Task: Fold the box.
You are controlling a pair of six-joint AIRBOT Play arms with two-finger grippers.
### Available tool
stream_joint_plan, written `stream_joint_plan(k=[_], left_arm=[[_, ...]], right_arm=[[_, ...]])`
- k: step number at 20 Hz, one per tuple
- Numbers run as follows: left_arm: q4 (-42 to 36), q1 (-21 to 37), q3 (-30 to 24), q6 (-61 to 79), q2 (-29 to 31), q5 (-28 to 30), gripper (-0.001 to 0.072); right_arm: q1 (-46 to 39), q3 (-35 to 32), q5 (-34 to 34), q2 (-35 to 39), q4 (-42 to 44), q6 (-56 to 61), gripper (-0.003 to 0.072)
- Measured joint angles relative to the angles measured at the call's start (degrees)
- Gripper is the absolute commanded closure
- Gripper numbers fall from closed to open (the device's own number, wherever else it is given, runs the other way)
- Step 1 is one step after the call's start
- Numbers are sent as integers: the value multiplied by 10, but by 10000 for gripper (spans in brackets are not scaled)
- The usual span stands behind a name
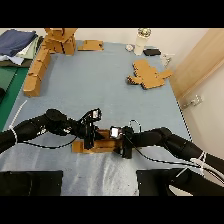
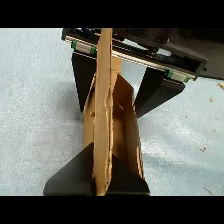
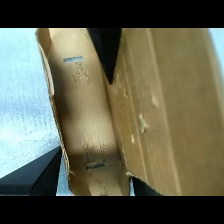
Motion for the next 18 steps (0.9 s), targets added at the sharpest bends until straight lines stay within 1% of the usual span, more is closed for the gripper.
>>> stream_joint_plan(k=[2,4,7,12,18], left_arm=[[0,0,0,0,0,0,696],[-1,0,0,0,0,3,696],[0,0,0,0,0,0,696],[0,0,0,0,0,0,696],[0,0,0,0,0,1,696]], right_arm=[[-14,0,-13,-1,20,-35,98],[-37,-1,-39,-1,37,-75,98],[-59,0,-66,-1,63,-106,99],[-69,0,-82,-1,78,-123,98],[-71,0,-81,-8,88,-128,99]])
